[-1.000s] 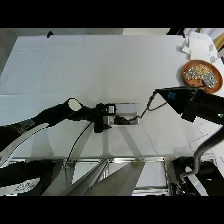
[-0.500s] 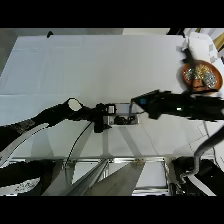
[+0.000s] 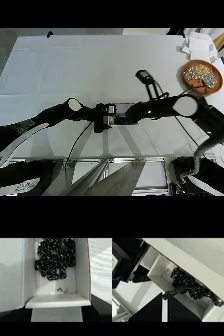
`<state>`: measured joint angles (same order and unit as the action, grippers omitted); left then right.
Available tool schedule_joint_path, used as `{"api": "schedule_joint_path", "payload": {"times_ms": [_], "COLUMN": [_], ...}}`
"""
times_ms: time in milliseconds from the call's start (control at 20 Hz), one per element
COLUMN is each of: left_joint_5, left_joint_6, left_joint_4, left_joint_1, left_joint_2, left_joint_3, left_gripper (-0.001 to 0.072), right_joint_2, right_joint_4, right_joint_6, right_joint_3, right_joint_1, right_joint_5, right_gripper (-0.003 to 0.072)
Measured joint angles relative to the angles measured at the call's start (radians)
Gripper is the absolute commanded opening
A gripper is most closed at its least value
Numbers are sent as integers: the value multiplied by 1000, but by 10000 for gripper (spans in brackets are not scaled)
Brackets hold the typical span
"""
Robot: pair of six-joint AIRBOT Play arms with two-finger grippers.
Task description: Fold the box and place the chain.
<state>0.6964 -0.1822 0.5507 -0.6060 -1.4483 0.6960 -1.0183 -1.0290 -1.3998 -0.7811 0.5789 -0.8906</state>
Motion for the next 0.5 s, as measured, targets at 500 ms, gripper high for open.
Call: {"api": "schedule_joint_path", "payload": {"times_ms": [500], "left_joint_5": [0], "left_joint_6": [0], "left_joint_4": [0], "left_joint_1": [0], "left_joint_2": [0], "left_joint_3": [0], "left_gripper": [135], "right_joint_2": [-124], "right_joint_4": [-37], "right_joint_6": [-15], "right_joint_3": [-1], "right_joint_1": [58], "right_joint_5": [42], "right_gripper": [182]}}
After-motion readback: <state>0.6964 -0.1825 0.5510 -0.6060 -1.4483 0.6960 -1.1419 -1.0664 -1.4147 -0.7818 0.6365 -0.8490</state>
